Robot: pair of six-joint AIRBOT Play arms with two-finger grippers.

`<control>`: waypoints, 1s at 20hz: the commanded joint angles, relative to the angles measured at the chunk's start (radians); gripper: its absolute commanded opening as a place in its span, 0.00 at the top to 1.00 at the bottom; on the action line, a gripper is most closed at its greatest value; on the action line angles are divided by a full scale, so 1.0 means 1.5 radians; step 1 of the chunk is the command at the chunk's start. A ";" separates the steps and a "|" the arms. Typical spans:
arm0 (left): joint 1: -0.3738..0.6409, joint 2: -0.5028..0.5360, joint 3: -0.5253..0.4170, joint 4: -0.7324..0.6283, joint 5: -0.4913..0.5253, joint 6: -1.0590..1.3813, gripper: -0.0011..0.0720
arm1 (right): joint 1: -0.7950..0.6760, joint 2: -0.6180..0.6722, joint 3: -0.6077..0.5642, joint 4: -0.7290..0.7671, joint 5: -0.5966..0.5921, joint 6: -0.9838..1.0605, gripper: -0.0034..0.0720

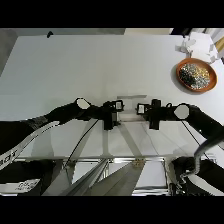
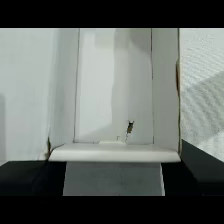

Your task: Fold the box and place the chain.

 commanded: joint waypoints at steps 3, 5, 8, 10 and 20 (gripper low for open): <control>0.000 0.000 0.000 -0.001 0.000 0.000 0.64 | 0.004 -0.001 -0.001 0.008 -0.008 0.000 0.74; -0.001 0.000 0.000 -0.001 -0.001 0.000 0.64 | 0.004 -0.001 -0.001 0.007 -0.009 0.000 0.67; -0.001 0.000 0.000 -0.001 -0.001 0.000 0.64 | 0.004 -0.001 -0.001 0.007 -0.009 0.001 0.54; -0.001 0.000 0.000 -0.001 -0.001 0.000 0.64 | 0.004 0.001 -0.001 0.007 -0.006 0.007 0.50; -0.001 0.000 0.000 -0.001 -0.001 0.000 0.64 | -0.028 0.173 -0.001 -0.164 0.088 0.304 0.83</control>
